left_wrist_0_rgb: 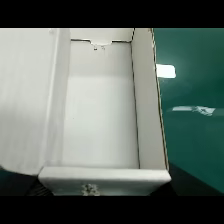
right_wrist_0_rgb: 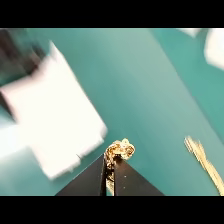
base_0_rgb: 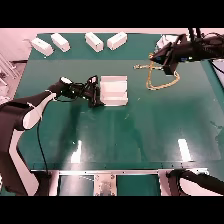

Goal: Fold the box and place the chain.

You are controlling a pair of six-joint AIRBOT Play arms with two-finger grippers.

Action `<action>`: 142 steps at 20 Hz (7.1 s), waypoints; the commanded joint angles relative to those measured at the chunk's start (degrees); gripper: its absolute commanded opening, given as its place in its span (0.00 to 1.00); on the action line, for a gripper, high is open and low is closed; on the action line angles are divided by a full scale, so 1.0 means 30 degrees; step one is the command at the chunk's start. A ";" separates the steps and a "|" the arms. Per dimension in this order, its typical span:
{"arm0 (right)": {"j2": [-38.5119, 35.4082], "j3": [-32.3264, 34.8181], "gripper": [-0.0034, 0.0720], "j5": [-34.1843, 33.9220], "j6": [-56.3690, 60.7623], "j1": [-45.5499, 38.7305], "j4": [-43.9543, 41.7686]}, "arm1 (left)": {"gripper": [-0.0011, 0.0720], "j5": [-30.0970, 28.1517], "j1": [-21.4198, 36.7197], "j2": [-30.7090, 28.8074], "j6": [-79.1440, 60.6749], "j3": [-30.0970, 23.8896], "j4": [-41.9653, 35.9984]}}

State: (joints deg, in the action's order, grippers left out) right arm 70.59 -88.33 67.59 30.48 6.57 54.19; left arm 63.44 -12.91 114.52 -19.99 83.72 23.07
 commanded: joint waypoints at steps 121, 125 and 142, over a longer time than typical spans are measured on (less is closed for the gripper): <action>1.3741 -0.1727 0.60 -0.1209 -1.2721 -0.1989 0.2637 | 0.52 0.0197 0.0007 0.0000 0.0007 0.0007 0.0007; 1.4418 -0.1727 0.57 -0.0787 -1.2437 -0.1974 0.2667 | 0.52 0.0211 0.0007 0.0000 0.0007 0.0007 0.0007; 1.4324 -0.3395 0.05 0.1931 -0.9151 -0.1829 0.1435 | 0.52 0.0204 0.0007 0.0000 0.0007 0.0007 0.0007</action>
State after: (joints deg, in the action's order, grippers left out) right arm 114.72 -96.42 70.78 0.99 1.17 60.99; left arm 64.18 -12.88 114.54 -19.97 83.72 23.07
